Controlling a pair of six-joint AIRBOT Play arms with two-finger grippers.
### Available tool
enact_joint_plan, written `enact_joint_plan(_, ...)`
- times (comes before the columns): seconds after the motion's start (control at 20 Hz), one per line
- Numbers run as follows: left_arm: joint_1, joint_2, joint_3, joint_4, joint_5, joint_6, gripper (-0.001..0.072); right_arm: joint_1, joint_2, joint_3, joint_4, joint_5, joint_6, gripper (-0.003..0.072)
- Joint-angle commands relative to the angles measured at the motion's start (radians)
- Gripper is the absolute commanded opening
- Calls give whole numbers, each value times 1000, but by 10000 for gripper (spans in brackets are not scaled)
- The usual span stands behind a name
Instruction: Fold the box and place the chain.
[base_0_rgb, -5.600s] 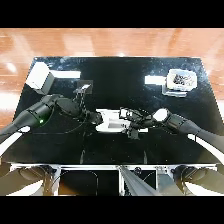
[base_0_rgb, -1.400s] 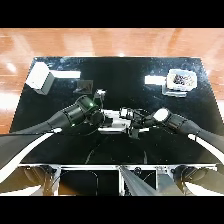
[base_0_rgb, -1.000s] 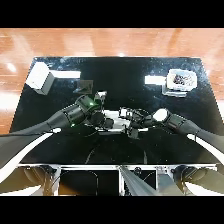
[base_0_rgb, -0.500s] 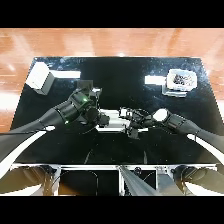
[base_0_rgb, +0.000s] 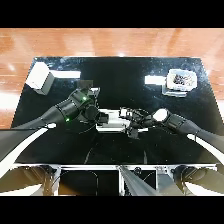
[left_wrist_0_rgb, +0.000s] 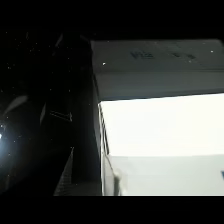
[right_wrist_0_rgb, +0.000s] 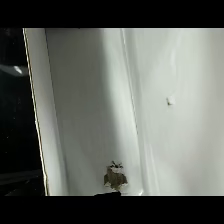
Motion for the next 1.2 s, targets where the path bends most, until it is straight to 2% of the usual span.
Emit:
enact_joint_plan(0.0, 0, -17, 0, -18, -6, -2, 423, 0, 1, 0, 0, 0, 0, 538)
enact_joint_plan(0.2, -13, -37, 0, -19, -6, -2, 418, 0, 1, 0, 0, 0, 0, 538)
enact_joint_plan(0.3, -16, -38, 0, -18, -7, -2, 307, 0, 1, 0, 0, 0, 0, 538)
enact_joint_plan(1.15, -16, -53, 0, -62, -30, 0, 307, 0, 1, 0, 0, 0, 0, 538)
